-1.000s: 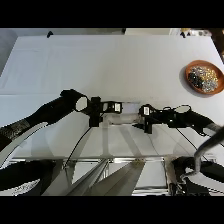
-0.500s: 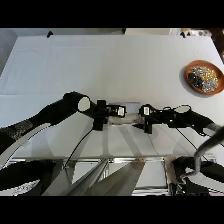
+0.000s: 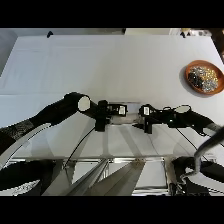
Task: Fold the box and place the chain.
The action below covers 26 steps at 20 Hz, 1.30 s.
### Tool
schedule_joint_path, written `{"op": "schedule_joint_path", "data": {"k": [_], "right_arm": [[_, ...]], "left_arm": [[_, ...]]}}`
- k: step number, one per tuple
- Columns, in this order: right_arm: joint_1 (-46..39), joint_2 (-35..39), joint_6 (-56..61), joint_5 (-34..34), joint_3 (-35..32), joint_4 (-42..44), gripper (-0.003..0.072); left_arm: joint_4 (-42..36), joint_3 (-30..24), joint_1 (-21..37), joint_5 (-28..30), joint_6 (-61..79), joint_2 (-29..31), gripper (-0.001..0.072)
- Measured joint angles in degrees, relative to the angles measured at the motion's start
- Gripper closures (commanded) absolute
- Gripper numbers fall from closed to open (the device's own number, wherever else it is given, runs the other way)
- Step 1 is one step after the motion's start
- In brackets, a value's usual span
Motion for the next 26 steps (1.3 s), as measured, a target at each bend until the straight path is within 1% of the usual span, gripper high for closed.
{"op": "schedule_joint_path", "data": {"k": [4, 9, 10, 11, 12, 13, 17, 18, 20, 21, 22, 26], "right_arm": [[0.0, -0.02, 0.0, 0.0, 0.0, -0.02, 0.0329], [0.0, 0.0, -0.17, -0.09, 0.0, -0.28, 0.0329], [0.0, 0.0, -0.15, -0.09, 0.0, -0.26, 0.0329], [0.0, 0.0, -0.17, -0.07, 0.0, -0.28, 0.0329], [0.0, 0.0, -0.2, -0.07, 0.0, -0.26, 0.0329], [0.0, 0.0, -0.22, -0.04, 0.0, -0.28, 0.0329], [0.0, 0.0, -0.22, 0.0, 0.0, -0.26, 0.0329], [0.0, 0.0, -0.22, 0.04, 0.0, -0.28, 0.0329], [0.02, 0.0, -0.15, 0.04, 0.0, -0.2, 0.0329], [0.04, 0.0, 0.0, 0.0, 0.0, -0.07, 0.0329], [0.04, -0.02, 0.02, -0.04, 0.0, -0.02, 0.0329], [0.04, -0.02, 0.07, -0.07, 0.0, 0.04, 0.0329]], "left_arm": [[-1.68, 0.0, -0.59, 1.01, 0.0, -0.68, 0.0511], [-3.56, 0.02, -2.14, 2.56, -0.2, -1.64, 0.0492], [-3.87, 0.02, -2.34, 2.69, -0.2, -1.7, 0.0419], [-4.02, 0.04, -2.47, 2.69, -0.24, -1.79, 0.0271], [-4.24, 0.07, -2.58, 2.73, -0.52, -1.84, 0.0167], [-4.33, 0.07, -2.67, 2.78, -1.01, -1.88, 0.0145], [-4.44, 0.07, -2.84, 2.12, -4.35, -1.92, 0.0159], [-4.7, 0.04, -2.86, 1.81, -5.44, -1.97, 0.0229], [-4.76, -0.04, -2.82, 1.09, -7.3, -1.97, 0.0583], [-4.57, -0.04, -2.78, 0.59, -8.17, -1.99, 0.0684], [-4.31, -0.04, -2.54, 0.13, -8.87, -1.9, 0.0706], [-2.19, -0.04, -0.7, -2.97, -12.68, 0.11, 0.0706]]}}
